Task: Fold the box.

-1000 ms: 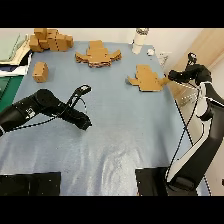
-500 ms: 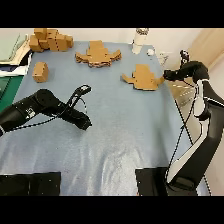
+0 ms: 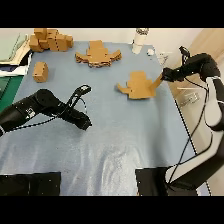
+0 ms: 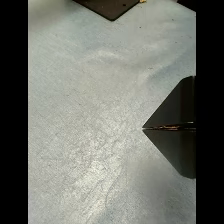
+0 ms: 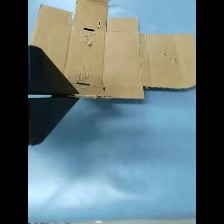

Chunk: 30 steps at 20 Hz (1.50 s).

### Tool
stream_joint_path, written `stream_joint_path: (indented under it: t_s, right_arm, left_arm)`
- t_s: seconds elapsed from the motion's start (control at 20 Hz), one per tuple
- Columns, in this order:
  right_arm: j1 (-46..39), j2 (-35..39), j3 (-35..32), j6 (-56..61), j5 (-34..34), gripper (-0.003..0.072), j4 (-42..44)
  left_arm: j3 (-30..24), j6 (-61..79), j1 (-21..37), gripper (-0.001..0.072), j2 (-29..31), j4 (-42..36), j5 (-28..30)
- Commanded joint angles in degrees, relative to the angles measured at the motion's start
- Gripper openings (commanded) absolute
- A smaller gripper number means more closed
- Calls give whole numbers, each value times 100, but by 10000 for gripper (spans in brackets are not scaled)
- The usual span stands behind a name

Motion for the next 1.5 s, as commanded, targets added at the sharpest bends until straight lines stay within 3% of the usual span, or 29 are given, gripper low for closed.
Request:
stream_joint_path:
  t_s: [0.0, 0.2, 0.3, 0.45, 0.5, 0.55, 0.6, 0.9, 1.1, 1.15, 1.3, 1.4, 1.45]
  right_arm:
    - [337, 1512, -2041, 358, 350, -2, -166]
    - [868, 3390, -4640, 1034, 942, -2, -168]
    - [1086, 4175, -5617, 1298, 1005, -1, -170]
    - [1187, 4920, -6502, 1357, 999, 7, -177]
    - [1182, 5023, -6618, 1360, 994, 95, -260]
    - [1182, 5034, -6629, 1362, 979, 304, -389]
    - [1167, 5014, -6612, 1375, 984, 386, -476]
    - [1104, 4092, -5995, 1071, 1001, 385, -693]
    - [1106, 3130, -5427, 245, 654, 382, -181]
    - [1108, 2927, -5305, 15, 485, 336, -4]
    - [1119, 2490, -5093, -234, -70, 315, 181]
    - [1169, 2481, -5088, -387, -122, 150, 260]
    - [1211, 2494, -5088, -411, -142, 141, 282]
  left_arm:
    - [-2, 2, 4, 11, 0, 2, 2]
    - [-2, 0, 4, 11, 0, 2, 0]
    - [-2, 2, 4, 11, 0, 2, 2]
    - [-2, 0, 4, 11, 0, 2, 0]
    - [-2, 2, 4, 11, 0, 2, 0]
    - [-2, 0, 4, 11, 0, 0, 0]
    - [-2, 0, 4, 11, 0, 0, 0]
    - [-2, 0, 4, 12, 0, 0, 221]
    - [-2, 0, 4, 11, 0, 2, 208]
    - [-2, 0, 4, 11, 0, 0, 210]
    - [-2, -72, 4, 11, 0, -46, 155]
    - [0, -378, 4, 12, 0, -144, 127]
    - [7, -479, 7, 14, 0, -225, 44]
